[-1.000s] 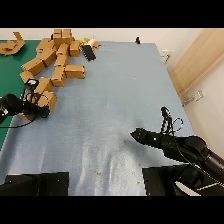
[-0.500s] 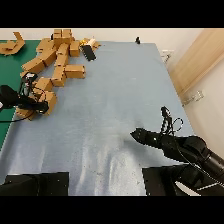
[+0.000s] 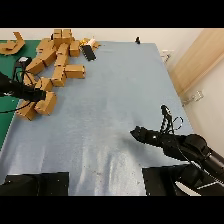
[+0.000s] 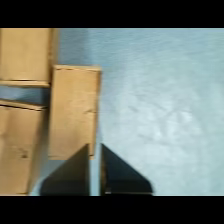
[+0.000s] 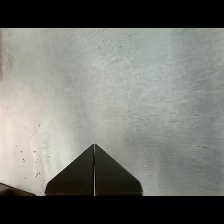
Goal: Fold the box.
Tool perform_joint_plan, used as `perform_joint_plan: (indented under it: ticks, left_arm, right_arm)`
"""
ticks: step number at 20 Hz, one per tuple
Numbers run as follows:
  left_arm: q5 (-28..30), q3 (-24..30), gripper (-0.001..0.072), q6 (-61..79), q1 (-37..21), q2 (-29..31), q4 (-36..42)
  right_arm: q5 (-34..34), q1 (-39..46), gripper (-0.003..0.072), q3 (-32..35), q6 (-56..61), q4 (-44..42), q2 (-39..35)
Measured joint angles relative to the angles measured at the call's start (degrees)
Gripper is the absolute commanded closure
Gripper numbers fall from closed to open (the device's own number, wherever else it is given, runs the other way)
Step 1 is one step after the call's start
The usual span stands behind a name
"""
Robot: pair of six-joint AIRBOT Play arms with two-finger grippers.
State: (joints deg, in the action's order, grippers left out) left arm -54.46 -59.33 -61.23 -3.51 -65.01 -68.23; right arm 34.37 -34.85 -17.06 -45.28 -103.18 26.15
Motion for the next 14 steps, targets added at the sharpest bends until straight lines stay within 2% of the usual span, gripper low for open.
perform_joint_plan:
  ticks: [5, 10, 14]
  left_arm:
    - [-6.0, -1.6, 0.0699, -1.9, 9.7, 0.2, 6.7]
    - [-8.1, -1.9, 0.0699, -8.1, 21.7, 0.1, 9.1]
    - [-8.5, -1.8, 0.0699, -12.2, 27.8, 0.0, 9.8]
  right_arm:
    - [3.1, 1.7, 0.0681, -8.6, -6.9, 1.7, 9.6]
    - [10.2, 4.0, 0.0681, -23.8, -18.3, 2.0, 24.8]
    - [14.3, 4.6, 0.0681, -34.2, -24.8, 1.8, 33.6]
